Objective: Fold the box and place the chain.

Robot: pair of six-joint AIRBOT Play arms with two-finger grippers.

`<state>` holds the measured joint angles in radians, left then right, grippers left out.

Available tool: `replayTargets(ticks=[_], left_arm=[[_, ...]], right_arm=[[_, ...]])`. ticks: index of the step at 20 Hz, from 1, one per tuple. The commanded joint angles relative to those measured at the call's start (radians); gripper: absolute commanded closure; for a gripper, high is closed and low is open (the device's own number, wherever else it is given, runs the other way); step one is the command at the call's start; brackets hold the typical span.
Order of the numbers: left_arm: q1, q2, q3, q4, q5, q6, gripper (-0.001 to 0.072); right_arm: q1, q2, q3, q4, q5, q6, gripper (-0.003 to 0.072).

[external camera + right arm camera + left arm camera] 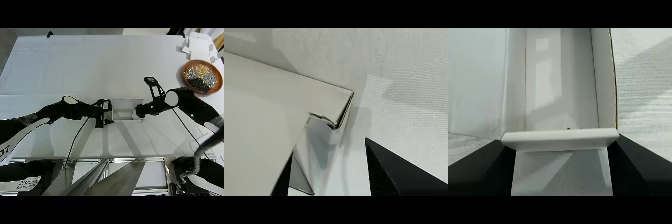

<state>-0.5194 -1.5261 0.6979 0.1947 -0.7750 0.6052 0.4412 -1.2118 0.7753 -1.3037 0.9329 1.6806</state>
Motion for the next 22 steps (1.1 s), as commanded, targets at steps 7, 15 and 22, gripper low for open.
replayTargets(ticks=[7,15,22], left_arm=[[0.0,0.001,0.0,0.0,0.0,0.0,0.0559],[0.0,0.001,0.0,0.0,0.0,0.0,0.0559],[0.0,0.001,0.0,0.0,0.0,0.0,0.0559]], right_arm=[[0.09,-0.126,0.08,-0.094,0.063,0.12,0.0262],[0.09,-0.166,0.08,-0.111,0.045,0.13,0.0421],[0.098,-0.166,0.08,-0.12,0.05,0.129,0.0674]])
